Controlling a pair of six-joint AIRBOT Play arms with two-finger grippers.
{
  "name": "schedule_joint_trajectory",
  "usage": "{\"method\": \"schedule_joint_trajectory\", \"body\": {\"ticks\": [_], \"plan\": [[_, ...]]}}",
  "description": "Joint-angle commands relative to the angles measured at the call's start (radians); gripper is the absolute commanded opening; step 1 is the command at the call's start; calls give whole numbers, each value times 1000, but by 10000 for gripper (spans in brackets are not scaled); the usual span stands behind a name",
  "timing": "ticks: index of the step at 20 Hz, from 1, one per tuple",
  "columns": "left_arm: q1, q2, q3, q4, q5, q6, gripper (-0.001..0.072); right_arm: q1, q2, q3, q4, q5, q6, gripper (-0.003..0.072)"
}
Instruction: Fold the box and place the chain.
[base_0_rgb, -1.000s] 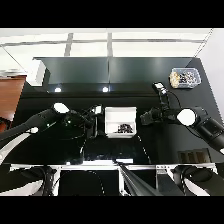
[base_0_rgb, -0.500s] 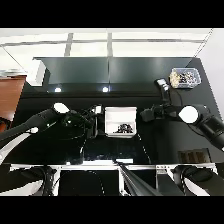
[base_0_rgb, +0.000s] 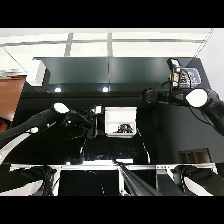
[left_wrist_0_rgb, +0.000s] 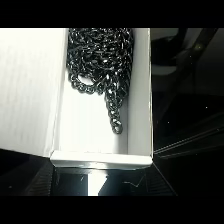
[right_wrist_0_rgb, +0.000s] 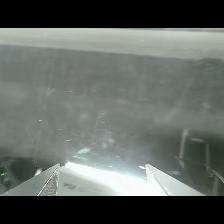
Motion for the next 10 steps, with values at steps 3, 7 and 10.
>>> {"method": "schedule_joint_trajectory", "body": {"ticks": [3, 7, 10], "plan": [[0, 0, 1, 0, -1, 0, 338, 34, -71, 15, 128, 150, -308, 638], [-1, 0, 1, 0, -1, 0, 338, 69, -71, 18, 130, 272, -523, 638], [0, 0, 1, 0, -1, 1, 338, 77, -70, 27, 143, 318, -648, 639]]}}
